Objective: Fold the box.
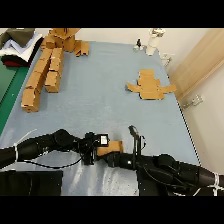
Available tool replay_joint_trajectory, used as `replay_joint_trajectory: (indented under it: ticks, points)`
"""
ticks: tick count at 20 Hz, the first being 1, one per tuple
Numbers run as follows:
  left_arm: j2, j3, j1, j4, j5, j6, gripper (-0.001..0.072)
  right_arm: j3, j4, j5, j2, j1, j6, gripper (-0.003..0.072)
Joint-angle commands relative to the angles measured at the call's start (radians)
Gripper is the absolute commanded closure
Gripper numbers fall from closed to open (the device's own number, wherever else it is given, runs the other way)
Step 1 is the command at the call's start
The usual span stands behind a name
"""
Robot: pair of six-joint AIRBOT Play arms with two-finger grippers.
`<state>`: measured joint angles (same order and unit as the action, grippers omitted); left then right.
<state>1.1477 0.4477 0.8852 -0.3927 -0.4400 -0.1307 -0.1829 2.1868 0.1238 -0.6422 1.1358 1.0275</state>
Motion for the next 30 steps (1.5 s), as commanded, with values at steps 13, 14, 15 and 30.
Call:
replay_joint_trajectory:
  ticks: [13,14,15,30]
  points:
    - [0.000,0.000,0.000,-0.004,-0.005,-0.003,0.0195,-0.203,-0.546,0.577,0.087,-0.431,0.001,0.0685]
    - [0.000,0.000,0.000,-0.004,-0.005,-0.003,0.0196,-0.255,-0.614,0.665,0.087,-0.485,0.001,0.0685]
    - [0.000,0.000,0.000,-0.004,-0.005,-0.004,0.0196,-0.303,-0.665,0.728,0.085,-0.535,0.000,0.0685]
    - [-0.001,0.005,-0.001,-0.004,-0.003,0.002,0.0197,-0.449,-0.547,0.879,-0.189,-0.764,-0.053,0.0684]
